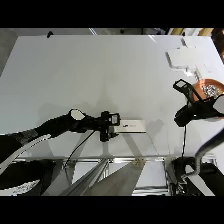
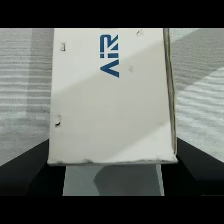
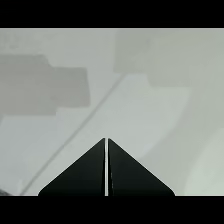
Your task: Fold the box and place the chain.
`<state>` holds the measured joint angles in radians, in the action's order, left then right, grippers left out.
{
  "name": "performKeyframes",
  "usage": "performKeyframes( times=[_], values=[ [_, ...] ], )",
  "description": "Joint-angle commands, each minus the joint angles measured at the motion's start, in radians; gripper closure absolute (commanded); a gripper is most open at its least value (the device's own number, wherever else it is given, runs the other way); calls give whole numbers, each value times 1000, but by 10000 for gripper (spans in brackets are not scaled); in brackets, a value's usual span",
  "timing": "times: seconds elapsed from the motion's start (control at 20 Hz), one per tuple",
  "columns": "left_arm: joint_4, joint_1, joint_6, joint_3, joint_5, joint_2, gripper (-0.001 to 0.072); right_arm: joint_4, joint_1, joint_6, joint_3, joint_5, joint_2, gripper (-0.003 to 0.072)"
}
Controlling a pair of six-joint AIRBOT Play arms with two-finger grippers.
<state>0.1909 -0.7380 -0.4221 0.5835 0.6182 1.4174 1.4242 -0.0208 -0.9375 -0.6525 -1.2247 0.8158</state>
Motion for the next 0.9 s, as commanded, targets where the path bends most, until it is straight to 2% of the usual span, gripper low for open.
performKeyframes(
  times=[0.0, 0.2, 0.3, 0.4, 0.5, 0.65, 0.85],
  values=[
    [1, 1, 0, 0, -1, -1, 368, 16, -28, -15, 0, -33, -1, 663],
    [8, 16, 16, 0, -2, -43, 371, 15, -28, -15, 0, -33, -1, 664],
    [14, 61, 110, 0, -34, -124, 378, 16, -28, -15, 0, -33, -1, 664],
    [111, 139, 260, 0, -98, -230, 377, 15, -28, -15, 0, -33, -1, 664],
    [298, 255, 485, 0, -148, -344, 377, 16, -28, -15, 0, -33, -1, 664],
    [599, 487, 866, 0, -146, -489, 377, 16, -28, -15, 0, -33, -1, 664],
    [911, 834, 1283, 0, -84, -555, 361, 15, -28, -15, 0, -33, -1, 664]
  ],
)
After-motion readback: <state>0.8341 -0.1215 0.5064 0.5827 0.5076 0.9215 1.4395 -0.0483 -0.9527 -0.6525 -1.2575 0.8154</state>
